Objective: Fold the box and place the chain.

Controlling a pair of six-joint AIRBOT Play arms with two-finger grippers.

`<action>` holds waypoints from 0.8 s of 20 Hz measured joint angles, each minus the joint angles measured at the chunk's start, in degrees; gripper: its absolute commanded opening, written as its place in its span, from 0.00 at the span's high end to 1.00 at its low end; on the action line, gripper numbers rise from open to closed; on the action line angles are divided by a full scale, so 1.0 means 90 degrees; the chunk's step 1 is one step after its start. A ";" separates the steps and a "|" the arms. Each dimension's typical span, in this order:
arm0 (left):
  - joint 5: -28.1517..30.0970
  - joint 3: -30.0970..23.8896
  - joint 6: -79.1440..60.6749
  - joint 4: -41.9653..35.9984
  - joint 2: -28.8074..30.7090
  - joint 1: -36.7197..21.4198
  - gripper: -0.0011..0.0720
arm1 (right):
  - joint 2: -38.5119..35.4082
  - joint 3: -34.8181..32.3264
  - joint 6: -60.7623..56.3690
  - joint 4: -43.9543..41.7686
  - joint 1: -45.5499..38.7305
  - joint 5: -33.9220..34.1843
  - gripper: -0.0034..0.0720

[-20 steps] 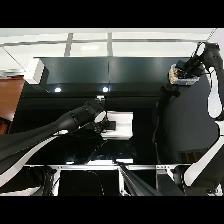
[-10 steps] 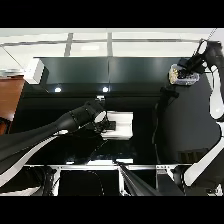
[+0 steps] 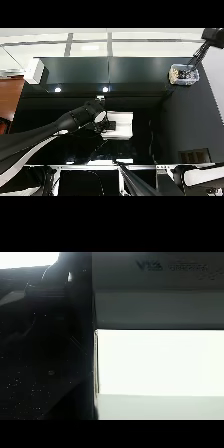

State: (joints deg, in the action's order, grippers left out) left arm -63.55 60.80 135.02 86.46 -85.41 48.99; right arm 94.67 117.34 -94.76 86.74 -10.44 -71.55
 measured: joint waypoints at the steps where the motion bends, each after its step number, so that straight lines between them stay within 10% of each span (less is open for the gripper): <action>1: 0.0000 0.0000 0.0000 0.0000 0.0000 0.0000 0.95 | -0.0260 -0.0002 0.0080 -0.0180 0.0000 -0.0075 0.94; 16: 0.0000 0.0000 0.0000 -0.0017 0.0000 0.0000 0.95 | -0.3798 -0.1831 0.0714 -0.2157 0.0325 -0.0663 0.94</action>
State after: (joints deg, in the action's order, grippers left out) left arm -63.55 60.80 135.02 86.30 -85.41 48.99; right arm 60.49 100.86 -88.33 67.33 -7.51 -77.52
